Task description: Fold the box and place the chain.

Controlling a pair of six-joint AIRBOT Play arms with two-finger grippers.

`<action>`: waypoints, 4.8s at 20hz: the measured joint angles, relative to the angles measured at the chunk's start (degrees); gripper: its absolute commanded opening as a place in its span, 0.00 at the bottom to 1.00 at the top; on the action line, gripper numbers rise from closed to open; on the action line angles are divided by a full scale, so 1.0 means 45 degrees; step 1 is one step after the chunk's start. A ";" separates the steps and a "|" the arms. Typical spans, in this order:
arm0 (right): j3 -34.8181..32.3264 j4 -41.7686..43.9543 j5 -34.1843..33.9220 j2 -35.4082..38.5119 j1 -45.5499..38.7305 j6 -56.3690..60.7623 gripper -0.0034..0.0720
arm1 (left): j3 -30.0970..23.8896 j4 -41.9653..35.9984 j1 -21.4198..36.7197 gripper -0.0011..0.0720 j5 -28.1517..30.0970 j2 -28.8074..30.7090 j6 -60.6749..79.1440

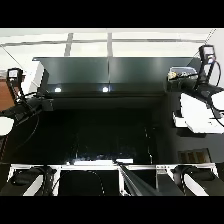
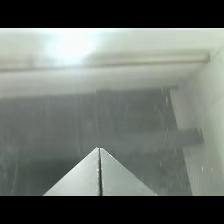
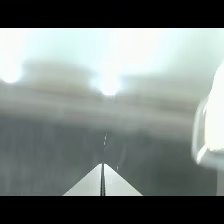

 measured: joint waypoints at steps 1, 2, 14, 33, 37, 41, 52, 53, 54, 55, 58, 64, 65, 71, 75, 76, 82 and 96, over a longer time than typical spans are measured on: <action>0.0000 0.0073 -0.0777 0.0000 0.0005 0.0005 0.11 | 0.0000 0.0000 0.0000 0.05 0.0403 0.0000 0.0000; 0.0000 0.0107 -0.1535 0.0000 0.0000 0.0015 0.51 | 0.0000 0.0000 0.0000 0.06 0.0874 -0.0005 0.0000; 0.0257 -0.0899 0.0175 -0.0991 -0.4765 0.1404 1.00 | 0.0277 0.0097 -0.0024 0.99 0.0967 -0.1724 0.0005; 0.7125 -0.2050 0.9364 -0.9568 -1.3158 -0.2395 0.57 | 0.0738 0.1243 -0.0024 0.98 -0.2715 -0.2841 0.0005; 0.7252 -0.1855 0.9709 -0.9787 -1.2648 -0.3478 0.06 | 0.0738 0.0903 -0.0024 0.98 -0.2851 -0.2841 0.0005; 0.7295 -0.1647 1.1278 -0.9772 -1.2041 -0.3706 0.05 | 0.0738 0.0758 -0.0024 0.98 -0.2866 -0.2846 0.0005; 0.2249 0.4080 1.0137 -0.4605 -0.7441 -0.3123 0.06 | 0.0738 -0.0393 -0.0024 0.98 -0.2851 -0.2846 0.0000; 0.1054 0.5061 0.9238 -0.3589 -0.6756 -0.3449 0.06 | 0.0738 -0.0753 -0.0024 0.98 -0.2866 -0.2856 0.0005; -0.0039 0.5950 0.8417 -0.2637 -0.6071 -0.3735 0.06 | 0.0738 -0.1171 -0.0034 0.98 -0.2885 -0.2875 0.0005; -0.1205 0.6863 0.7461 -0.1651 -0.5270 -0.3973 0.06 | 0.0738 -0.1574 -0.0039 0.98 -0.2929 -0.2905 0.0015; -0.3968 0.8898 0.4391 0.0534 -0.2900 -0.4371 0.06 | 0.0738 -0.3283 -0.0049 0.97 -0.3016 -0.3249 0.0840; -0.6445 1.0783 0.0359 0.1899 0.1817 -0.4571 0.06 | 0.1807 -0.7407 -0.0010 0.98 -0.4114 -0.5940 0.3939; -0.6577 1.0851 -0.0083 0.1953 0.2361 -0.4566 0.06 | 0.2254 -0.7796 -0.0015 0.98 -0.4692 -0.6640 0.4323; -0.6858 1.1113 -0.1506 0.2093 0.3929 -0.4357 0.06 | 0.4265 -0.9680 -0.0058 0.97 -0.7762 -1.0316 0.6227; -0.6887 1.1152 -0.1681 0.2103 0.4129 -0.4308 0.06 | 0.5081 -1.1084 -0.0418 0.97 -0.9272 -1.2138 0.7558; -0.6897 1.1147 -0.1681 0.2103 0.4148 -0.4289 0.06 | 0.5328 -1.1089 -0.0607 0.97 -0.9632 -1.2512 0.7752; -0.6897 1.1147 -0.1690 0.2103 0.4192 -0.4279 0.06 | 0.7072 -1.0569 -0.1637 0.67 -1.1409 -1.4231 0.9122; -0.6436 0.9967 -0.0272 0.2108 0.3988 -0.4881 0.98 | 0.8398 -0.9175 -0.1914 0.04 -1.3342 -1.4712 1.0763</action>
